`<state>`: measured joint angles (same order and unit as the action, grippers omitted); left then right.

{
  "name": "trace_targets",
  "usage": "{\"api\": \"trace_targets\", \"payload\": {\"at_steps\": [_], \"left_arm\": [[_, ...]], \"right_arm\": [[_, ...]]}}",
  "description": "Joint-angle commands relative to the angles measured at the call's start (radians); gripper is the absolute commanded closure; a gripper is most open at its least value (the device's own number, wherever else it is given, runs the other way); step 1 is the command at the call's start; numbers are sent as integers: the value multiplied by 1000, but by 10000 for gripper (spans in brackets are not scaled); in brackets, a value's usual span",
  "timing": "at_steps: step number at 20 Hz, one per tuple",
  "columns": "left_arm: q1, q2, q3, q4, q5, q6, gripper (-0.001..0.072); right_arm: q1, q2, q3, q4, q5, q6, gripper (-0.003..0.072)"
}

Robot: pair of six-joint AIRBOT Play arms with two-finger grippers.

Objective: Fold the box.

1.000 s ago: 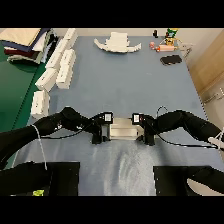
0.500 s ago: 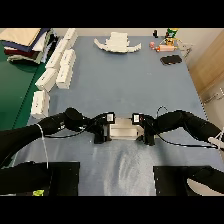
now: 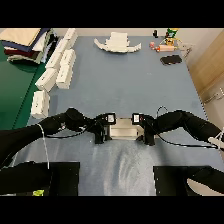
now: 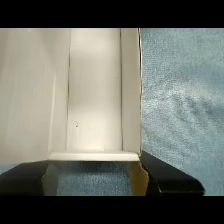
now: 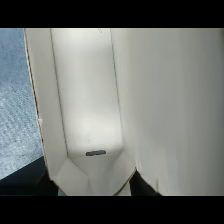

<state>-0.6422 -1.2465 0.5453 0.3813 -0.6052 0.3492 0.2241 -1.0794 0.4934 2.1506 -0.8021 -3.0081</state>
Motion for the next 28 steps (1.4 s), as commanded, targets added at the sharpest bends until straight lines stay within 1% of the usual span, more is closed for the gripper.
{"api": "trace_targets", "payload": {"at_steps": [1,21,22,23,24,26,28], "left_arm": [[0,-1,0,0,2,1,248],[0,0,0,0,2,1,248],[0,0,0,0,1,1,248],[0,0,0,0,2,0,248],[0,0,0,0,2,0,248],[0,0,0,0,2,1,248],[0,0,0,0,2,1,248]], "right_arm": [[0,0,0,0,0,0,182],[0,0,0,5,1,0,182],[0,0,0,3,2,0,173],[0,0,0,-1,2,1,109],[0,1,0,-1,1,14,-33],[0,14,0,-10,0,99,-32],[0,46,4,-53,-2,167,-32]]}}
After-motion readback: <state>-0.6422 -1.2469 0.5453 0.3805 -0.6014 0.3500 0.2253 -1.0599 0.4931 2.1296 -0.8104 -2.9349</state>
